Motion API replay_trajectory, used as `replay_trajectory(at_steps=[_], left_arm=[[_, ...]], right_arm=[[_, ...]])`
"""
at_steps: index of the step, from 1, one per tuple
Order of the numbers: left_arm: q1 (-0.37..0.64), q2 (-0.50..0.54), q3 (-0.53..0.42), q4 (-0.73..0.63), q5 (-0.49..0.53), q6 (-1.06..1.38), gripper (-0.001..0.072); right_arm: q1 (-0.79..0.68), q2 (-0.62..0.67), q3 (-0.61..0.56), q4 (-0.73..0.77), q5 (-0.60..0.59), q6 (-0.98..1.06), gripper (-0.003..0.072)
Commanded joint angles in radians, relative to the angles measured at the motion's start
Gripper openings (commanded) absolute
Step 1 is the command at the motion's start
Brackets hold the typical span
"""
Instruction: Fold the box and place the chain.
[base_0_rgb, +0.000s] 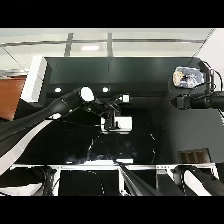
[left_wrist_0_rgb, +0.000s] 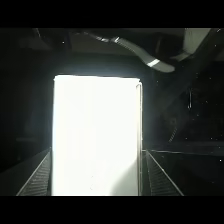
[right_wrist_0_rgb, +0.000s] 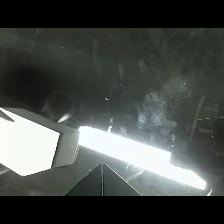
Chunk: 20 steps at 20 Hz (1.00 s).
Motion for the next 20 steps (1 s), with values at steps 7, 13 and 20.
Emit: replay_trajectory(at_steps=[7,13,20], left_arm=[[-0.047,-0.036,0.001,0.109,0.045,-0.005,0.0711],[-0.121,-0.025,0.032,0.417,0.123,-0.37,0.0257],[0.245,0.271,-0.061,0.66,-0.193,-0.942,0.0258]], right_arm=[[0.0,0.0,0.0,0.0,-0.009,0.002,0.0014],[0.0,0.0,0.0,-0.001,-0.005,0.013,0.0014],[0.0,0.0,0.0,-0.001,-0.004,0.013,0.0014]])
